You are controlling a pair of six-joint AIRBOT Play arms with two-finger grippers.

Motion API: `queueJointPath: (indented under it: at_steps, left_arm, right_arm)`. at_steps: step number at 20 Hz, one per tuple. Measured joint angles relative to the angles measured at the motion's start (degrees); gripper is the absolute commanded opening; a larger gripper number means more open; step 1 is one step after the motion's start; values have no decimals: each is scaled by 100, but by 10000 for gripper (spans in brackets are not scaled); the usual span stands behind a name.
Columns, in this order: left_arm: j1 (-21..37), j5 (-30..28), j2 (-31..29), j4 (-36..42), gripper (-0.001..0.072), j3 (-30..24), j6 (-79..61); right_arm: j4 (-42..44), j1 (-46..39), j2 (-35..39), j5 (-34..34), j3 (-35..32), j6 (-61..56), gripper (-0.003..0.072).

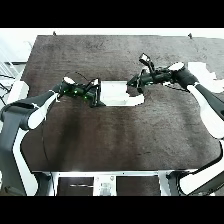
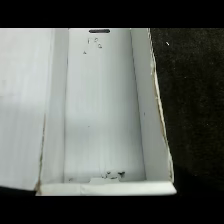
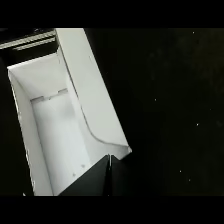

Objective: Fold the box and place the chain.

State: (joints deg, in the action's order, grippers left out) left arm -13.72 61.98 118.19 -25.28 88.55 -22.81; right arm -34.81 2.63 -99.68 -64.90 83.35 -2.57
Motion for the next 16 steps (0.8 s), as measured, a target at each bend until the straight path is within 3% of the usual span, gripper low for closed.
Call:
queueJointPath:
  at_steps: [1, 11, 14, 16]
  left_arm:
    - [0, 0, 0, 0, 407, 0, 0]
    - [0, 0, 0, 0, 407, 0, 4]
    - [0, 0, 0, 0, 407, 0, 4]
    - [0, 0, 0, 0, 408, 0, 4]
  right_arm:
    - [-208, -20, 127, -7, -129, 7, 641]
    - [-922, 122, 264, 243, -872, 938, 639]
    - [-970, 243, 173, 452, -903, 1025, 438]
    - [-979, 313, 107, 542, -911, 1047, 433]
